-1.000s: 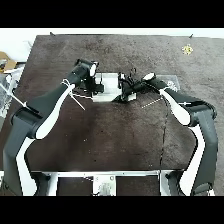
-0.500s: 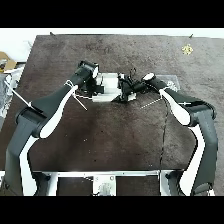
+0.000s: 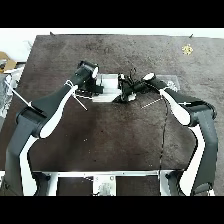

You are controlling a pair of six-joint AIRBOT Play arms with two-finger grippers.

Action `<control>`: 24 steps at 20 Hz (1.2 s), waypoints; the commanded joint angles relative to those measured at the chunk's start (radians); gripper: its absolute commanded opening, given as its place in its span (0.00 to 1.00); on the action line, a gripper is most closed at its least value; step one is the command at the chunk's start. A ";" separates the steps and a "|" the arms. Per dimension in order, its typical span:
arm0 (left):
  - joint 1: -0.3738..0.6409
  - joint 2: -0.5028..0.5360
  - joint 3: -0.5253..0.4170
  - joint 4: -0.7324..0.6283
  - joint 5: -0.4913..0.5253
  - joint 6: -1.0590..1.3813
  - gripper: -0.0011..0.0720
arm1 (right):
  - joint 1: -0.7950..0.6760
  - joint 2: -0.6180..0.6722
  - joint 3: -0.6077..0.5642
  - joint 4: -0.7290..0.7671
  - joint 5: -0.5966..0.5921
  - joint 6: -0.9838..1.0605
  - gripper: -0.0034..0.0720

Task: Fold the box and place the chain.

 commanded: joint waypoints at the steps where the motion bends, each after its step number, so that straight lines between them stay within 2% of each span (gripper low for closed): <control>1: -0.003 0.003 0.003 -0.051 0.036 0.034 0.67 | 0.001 0.000 0.000 0.002 -0.002 0.003 0.48; 4: -0.003 0.013 0.006 -0.051 0.012 0.050 0.67 | 0.001 0.000 0.000 0.002 -0.002 0.003 0.48; 10: -0.002 0.079 0.107 0.006 -0.154 0.213 0.68 | 0.001 0.000 0.000 0.002 -0.002 0.003 0.48; 13: -0.002 0.173 0.112 0.024 -0.133 0.431 0.68 | 0.001 0.000 0.000 0.002 -0.002 0.003 0.48; 16: 0.014 0.258 0.112 0.019 -0.030 0.552 0.67 | 0.001 0.000 0.000 0.002 -0.002 0.002 0.48; 18: 0.070 0.308 0.112 -0.088 0.030 0.650 0.67 | 0.001 0.000 0.000 0.002 -0.002 0.003 0.48; 20: 0.158 0.331 0.105 -0.286 0.057 0.806 0.67 | 0.001 0.000 0.000 0.002 -0.002 0.003 0.48; 22: 0.252 0.328 0.076 -0.507 0.056 1.044 0.67 | 0.001 0.000 0.000 0.002 -0.002 0.003 0.48; 24: 0.340 0.318 0.006 -0.713 0.035 1.357 0.67 | 0.001 0.000 0.000 0.002 -0.002 0.003 0.48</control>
